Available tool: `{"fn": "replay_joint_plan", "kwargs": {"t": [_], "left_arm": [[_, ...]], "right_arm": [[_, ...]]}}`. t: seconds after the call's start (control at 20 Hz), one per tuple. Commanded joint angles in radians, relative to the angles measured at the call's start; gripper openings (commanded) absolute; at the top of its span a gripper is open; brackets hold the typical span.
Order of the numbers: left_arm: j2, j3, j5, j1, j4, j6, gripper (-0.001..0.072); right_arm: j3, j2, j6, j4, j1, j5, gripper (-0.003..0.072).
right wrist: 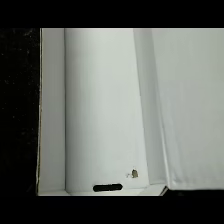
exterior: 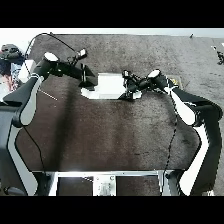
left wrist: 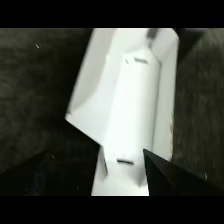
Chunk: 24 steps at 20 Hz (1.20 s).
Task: Fold the box and place the chain.
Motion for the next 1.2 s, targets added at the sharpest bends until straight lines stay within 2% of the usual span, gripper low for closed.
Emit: {"fn": "replay_joint_plan", "kwargs": {"t": [0.0, 0.5, 0.9, 0.95, 1.15], "left_arm": [[0.002, 0.001, -0.049, -0.012, 0.219, 0.024, 0.0619], [-0.059, 0.002, 0.001, -0.087, 0.232, 0.057, 0.0621], [-0.060, 0.002, 0.034, -0.114, 0.257, 0.056, 0.0618], [-0.060, 0.002, 0.028, -0.114, 0.261, 0.056, 0.0592], [-0.060, 0.002, 0.027, -0.114, 0.262, 0.056, 0.0573]], "right_arm": [[0.000, 0.000, 0.001, 0.001, 0.001, 0.000, 0.0454], [0.000, 0.000, 0.001, 0.001, 0.001, 0.000, 0.0454], [0.000, 0.000, 0.001, 0.001, 0.001, 0.000, 0.0454], [0.000, 0.000, 0.001, 0.001, 0.001, 0.000, 0.0455], [0.000, 0.000, 0.001, 0.001, 0.001, 0.000, 0.0454]]}}
